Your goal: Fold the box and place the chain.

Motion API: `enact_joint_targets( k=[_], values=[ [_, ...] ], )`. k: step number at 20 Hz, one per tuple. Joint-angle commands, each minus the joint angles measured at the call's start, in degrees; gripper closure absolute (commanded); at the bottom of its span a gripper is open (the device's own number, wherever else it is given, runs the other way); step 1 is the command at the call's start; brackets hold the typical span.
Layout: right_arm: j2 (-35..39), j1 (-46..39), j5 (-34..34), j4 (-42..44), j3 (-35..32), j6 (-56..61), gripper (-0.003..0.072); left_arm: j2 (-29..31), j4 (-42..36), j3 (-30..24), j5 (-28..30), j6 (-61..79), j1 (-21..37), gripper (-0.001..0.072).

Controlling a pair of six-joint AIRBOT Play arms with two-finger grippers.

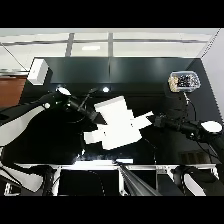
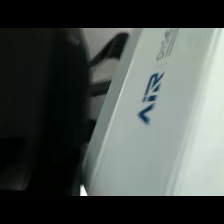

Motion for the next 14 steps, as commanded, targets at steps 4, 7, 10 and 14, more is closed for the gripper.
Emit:
enact_joint_targets(
  k=[4, 7, 10, 14],
  values=[
    [0.04, 0.00, 1.92, -1.77, 0.66, -0.33, 0.0545, -0.22, 2.69, 2.25, 0.07, 3.04, -0.96, 0.0684],
    [0.04, -0.02, 8.48, -12.87, 7.58, -0.31, -0.0028, 0.61, 3.26, 2.60, -0.33, 2.99, -0.87, 0.0687],
    [0.04, 0.02, 15.50, -28.33, 17.09, -0.61, -0.0027, 5.35, 6.19, 1.86, 0.26, 3.96, -2.21, 0.0688],
    [0.02, 0.98, 18.97, -29.94, 19.69, -9.64, -0.0025, 14.38, 6.80, -2.32, 14.67, 13.44, -7.13, 0.0687]
  ],
)
